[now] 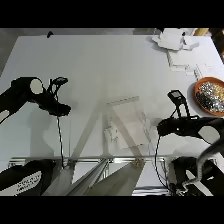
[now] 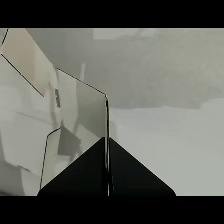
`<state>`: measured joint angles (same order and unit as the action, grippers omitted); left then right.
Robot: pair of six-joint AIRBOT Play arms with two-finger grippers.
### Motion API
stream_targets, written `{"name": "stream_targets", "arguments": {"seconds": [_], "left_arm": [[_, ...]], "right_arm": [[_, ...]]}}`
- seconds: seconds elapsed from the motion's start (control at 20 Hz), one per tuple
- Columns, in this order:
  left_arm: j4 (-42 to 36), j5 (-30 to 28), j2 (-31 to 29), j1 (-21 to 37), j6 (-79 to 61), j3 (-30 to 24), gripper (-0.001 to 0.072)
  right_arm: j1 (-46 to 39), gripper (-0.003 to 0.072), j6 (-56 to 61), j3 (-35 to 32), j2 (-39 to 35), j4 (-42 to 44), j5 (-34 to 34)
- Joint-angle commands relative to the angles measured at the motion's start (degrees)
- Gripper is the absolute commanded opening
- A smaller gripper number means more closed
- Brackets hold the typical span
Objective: Fold the box and place the chain.
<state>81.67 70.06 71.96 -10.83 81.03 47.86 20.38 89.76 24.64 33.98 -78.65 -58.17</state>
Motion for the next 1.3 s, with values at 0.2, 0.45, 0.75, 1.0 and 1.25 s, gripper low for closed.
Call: {"name": "stream_targets", "arguments": {"seconds": [0.2,0.45,0.75,1.0,1.25], "left_arm": [[-8.96,-10.03,0.15,0.02,-3.04,-0.09,0.0135],[-52.00,-2.75,5.84,-0.35,-43.28,-0.09,0.0454],[-58.21,1.05,14.34,-8.20,-66.86,-0.09,0.0455],[-66.95,-4.09,18.99,-13.97,-75.87,-0.09,0.0455],[-70.07,-7.30,21.73,-16.81,-77.40,-0.09,0.0453]], "right_arm": [[3.37,0.0012,3.26,-0.39,-0.11,-0.17,1.81],[3.37,0.0012,3.26,-0.39,-0.11,-0.15,1.75],[3.37,0.0012,3.26,-0.39,-0.11,-0.13,0.15],[3.37,0.0012,3.26,-0.39,-0.11,-0.09,-0.20],[3.37,0.0012,3.26,-0.39,-0.11,0.02,-1.40]]}}
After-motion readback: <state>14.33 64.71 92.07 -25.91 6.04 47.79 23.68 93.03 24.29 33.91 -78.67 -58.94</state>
